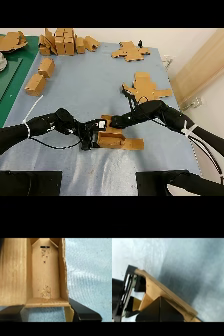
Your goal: Fold the box.
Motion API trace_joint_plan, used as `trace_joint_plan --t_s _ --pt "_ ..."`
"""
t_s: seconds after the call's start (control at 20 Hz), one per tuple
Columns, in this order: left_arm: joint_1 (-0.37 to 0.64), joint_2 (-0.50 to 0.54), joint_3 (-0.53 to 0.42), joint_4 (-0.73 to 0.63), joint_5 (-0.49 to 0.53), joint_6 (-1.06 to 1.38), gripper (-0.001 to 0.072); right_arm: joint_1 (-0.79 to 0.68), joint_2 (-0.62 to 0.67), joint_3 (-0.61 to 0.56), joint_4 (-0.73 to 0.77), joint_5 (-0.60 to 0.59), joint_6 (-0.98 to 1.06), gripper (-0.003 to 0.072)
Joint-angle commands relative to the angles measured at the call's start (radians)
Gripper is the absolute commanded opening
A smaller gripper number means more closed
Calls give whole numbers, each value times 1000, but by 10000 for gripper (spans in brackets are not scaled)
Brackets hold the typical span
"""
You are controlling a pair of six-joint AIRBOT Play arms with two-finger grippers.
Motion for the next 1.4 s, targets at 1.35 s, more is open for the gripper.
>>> trace_joint_plan --t_s 1.35 --pt "0 0 0 0 0 0 404 1 51 -56 -154 194 -93 1"
